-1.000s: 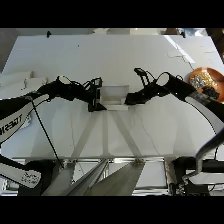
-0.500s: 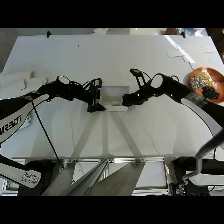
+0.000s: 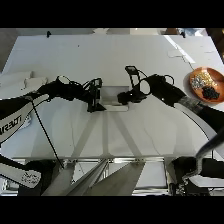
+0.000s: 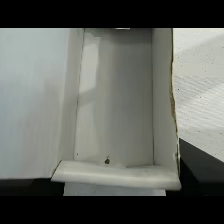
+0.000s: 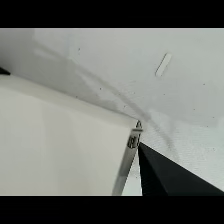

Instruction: Fold the box and place the chain.

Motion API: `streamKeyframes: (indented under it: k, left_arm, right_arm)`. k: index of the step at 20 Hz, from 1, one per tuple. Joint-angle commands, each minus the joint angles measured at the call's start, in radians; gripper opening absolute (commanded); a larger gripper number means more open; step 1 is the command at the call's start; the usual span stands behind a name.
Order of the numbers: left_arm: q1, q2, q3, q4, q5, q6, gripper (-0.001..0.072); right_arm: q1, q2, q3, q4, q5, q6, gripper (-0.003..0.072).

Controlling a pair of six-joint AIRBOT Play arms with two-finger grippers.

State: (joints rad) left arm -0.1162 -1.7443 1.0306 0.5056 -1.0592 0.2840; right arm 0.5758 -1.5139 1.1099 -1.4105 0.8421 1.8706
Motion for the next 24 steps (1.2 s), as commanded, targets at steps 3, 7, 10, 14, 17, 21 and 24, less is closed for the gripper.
streamKeyframes:
  k: [3,7,10,14,17,21,24]
  left_arm:
    - [0.000,0.000,0.001,0.000,0.001,0.000,0.0364]
    - [0.000,0.000,0.001,0.000,0.001,0.000,0.0364]
    - [0.000,0.000,0.001,0.000,0.001,0.000,0.0364]
    - [0.000,0.000,0.001,0.000,0.001,0.000,0.0364]
    - [0.000,0.000,0.001,0.000,0.001,0.000,0.0364]
    - [0.000,0.000,0.001,0.000,0.001,0.000,0.0364]
    - [0.000,0.000,0.001,0.000,0.001,0.000,0.0364]
  right_arm:
    - [0.050,-0.070,0.085,-0.119,0.076,0.171,0.0405]
    - [0.071,-0.105,0.109,-0.139,0.100,0.228,0.0403]
    - [0.071,-0.122,0.110,-0.148,0.152,0.256,0.0398]
    - [0.071,-0.126,0.110,-0.165,0.160,0.282,0.0364]
    - [0.071,-0.126,0.110,-0.183,0.156,0.389,0.0356]
    - [0.071,-0.126,0.110,-0.183,0.149,0.408,0.0253]
    - [0.075,-0.126,0.110,-0.182,0.134,0.407,0.0018]
